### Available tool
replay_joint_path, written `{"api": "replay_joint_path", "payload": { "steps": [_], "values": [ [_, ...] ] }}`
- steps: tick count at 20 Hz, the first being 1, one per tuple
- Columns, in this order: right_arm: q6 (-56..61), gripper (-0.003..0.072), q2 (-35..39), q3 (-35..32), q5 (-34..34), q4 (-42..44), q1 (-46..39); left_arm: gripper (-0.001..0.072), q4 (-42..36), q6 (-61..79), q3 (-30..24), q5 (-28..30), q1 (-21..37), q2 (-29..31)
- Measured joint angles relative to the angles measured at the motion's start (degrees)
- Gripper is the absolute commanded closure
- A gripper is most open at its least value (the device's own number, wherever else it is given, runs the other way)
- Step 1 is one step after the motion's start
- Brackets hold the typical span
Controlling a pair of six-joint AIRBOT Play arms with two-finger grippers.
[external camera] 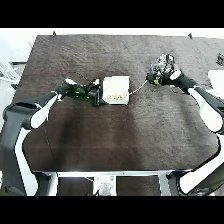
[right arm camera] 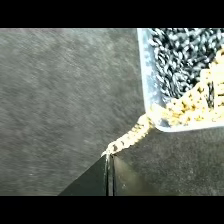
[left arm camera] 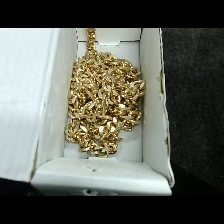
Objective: Fold the box and place the chain.
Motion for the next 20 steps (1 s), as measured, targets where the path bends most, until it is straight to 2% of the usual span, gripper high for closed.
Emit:
{"api": "replay_joint_path", "payload": {
  "steps": [5, 13, 20],
  "values": [
    [-0.37, 0.0679, 10.32, 0.0, 0.28, -0.33, 2.69, 0.0172, -0.02, 0.0, 0.0, 0.0, 0.0, 0.0],
    [-1.25, 0.0679, 30.93, 0.0, 0.37, -8.59, 12.57, 0.0172, 0.0, 0.0, 0.0, 0.0, 0.0, 0.0],
    [-1.36, 0.0679, 38.97, 0.0, 0.28, -14.14, 21.31, 0.0172, 0.0, 0.0, 0.0, 0.0, 0.0, 0.0]
  ]
}}
